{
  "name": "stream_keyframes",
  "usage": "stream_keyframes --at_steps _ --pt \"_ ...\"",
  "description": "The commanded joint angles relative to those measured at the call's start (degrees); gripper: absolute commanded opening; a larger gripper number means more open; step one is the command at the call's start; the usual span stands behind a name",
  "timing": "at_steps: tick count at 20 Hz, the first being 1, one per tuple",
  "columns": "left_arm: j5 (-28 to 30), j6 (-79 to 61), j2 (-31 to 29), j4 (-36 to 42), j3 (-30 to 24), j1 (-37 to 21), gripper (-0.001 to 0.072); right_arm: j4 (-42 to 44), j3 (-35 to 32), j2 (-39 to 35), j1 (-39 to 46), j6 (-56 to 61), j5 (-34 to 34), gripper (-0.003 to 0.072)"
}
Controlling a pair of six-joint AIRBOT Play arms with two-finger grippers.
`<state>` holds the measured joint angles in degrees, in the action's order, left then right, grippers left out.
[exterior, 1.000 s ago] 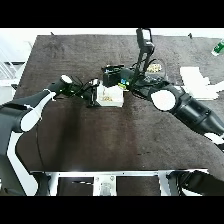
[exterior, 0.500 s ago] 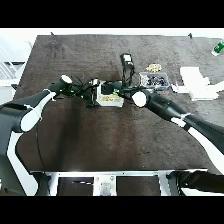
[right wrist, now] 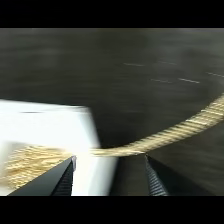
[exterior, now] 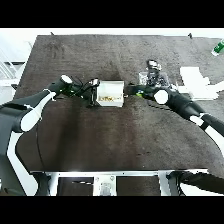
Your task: Fold the box and place the chain.
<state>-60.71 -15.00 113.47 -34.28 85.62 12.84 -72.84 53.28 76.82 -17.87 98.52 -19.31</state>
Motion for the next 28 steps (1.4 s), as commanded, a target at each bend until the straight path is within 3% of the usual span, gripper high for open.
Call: stream_keyframes --at_steps 1,6,8,12,13,14,15,16,19,22,25,28 --pt "0.0 0.0 0.0 0.0 0.0 0.0 0.0623 -0.7 -2.4 2.0 7.6 1.2 2.5 0.0493" --pt "0.0 0.0 0.0 0.0 0.0 0.0 0.0623 2.1 4.2 14.1 8.5 1.2 3.7 0.0489" --pt "0.1 0.0 0.0 0.0 0.0 0.0 0.0623 3.1 7.7 17.9 7.6 1.1 3.7 0.0401" --pt "0.1 0.0 0.0 0.0 0.0 0.0 0.0623 3.4 14.4 23.2 5.0 0.1 3.6 0.0404" --pt "0.1 0.0 0.0 0.0 0.0 0.0 0.0623 3.4 15.6 24.3 4.8 0.2 3.7 0.0376" --pt "0.1 0.0 0.0 0.0 0.0 0.0 0.0623 3.7 16.4 24.9 4.8 0.9 3.7 0.0294" --pt "0.1 0.0 0.0 0.0 0.0 0.0 0.0623 3.7 16.5 24.9 4.9 0.9 4.1 0.0105" --pt "0.1 0.0 0.0 0.0 0.0 0.0 0.0623 3.8 16.5 24.7 4.9 0.9 3.8 0.0010" --pt "0.1 0.0 0.0 0.0 0.0 0.0 0.0623 3.6 15.6 19.5 4.1 0.2 -3.2 0.0009" --pt "0.1 0.0 0.0 0.0 0.0 0.0 0.0623 3.6 13.8 7.5 0.1 -5.2 -6.7 0.0008" --pt "0.1 0.0 0.0 0.0 0.0 0.0 0.0623 2.3 13.8 -3.5 -5.1 -7.6 -7.4 0.0008" --pt "0.1 0.0 0.0 0.0 0.0 0.0 0.0623 2.1 13.8 -10.2 -10.0 -7.6 -7.3 0.0008"
